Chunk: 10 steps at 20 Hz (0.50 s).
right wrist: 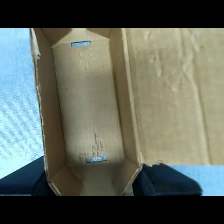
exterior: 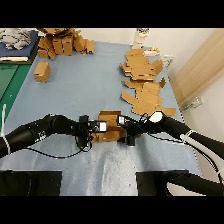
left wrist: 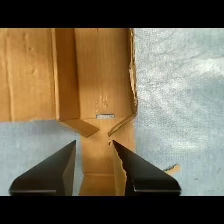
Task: Fold the box.
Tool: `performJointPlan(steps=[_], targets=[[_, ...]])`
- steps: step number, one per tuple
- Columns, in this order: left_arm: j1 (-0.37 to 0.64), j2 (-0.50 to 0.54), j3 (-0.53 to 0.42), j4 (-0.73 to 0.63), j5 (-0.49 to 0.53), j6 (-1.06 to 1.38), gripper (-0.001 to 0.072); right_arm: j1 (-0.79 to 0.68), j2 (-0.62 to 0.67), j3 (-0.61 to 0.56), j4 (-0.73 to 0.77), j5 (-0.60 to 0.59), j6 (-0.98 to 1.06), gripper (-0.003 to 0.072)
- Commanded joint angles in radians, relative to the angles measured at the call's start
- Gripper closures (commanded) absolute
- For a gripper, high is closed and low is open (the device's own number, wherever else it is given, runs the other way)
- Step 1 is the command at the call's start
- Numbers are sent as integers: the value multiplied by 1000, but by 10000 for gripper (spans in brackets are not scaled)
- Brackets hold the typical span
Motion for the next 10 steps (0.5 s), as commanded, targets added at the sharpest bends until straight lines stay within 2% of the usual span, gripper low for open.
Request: performJointPlan(steps=[1,2,3,4,10], targets=[[-11,-11,-1,-14,3,-3,382,0,0,0,0,0,0,94],[-17,-11,-1,-25,1,-2,384,0,0,0,0,0,0,94],[-24,-11,0,-34,2,-2,504,0,0,0,0,0,0,94],[-31,-12,0,-33,4,-2,588,0,0,0,0,0,0,94],[-39,-34,0,-43,42,-2,598,0,0,0,0,0,0,94]])
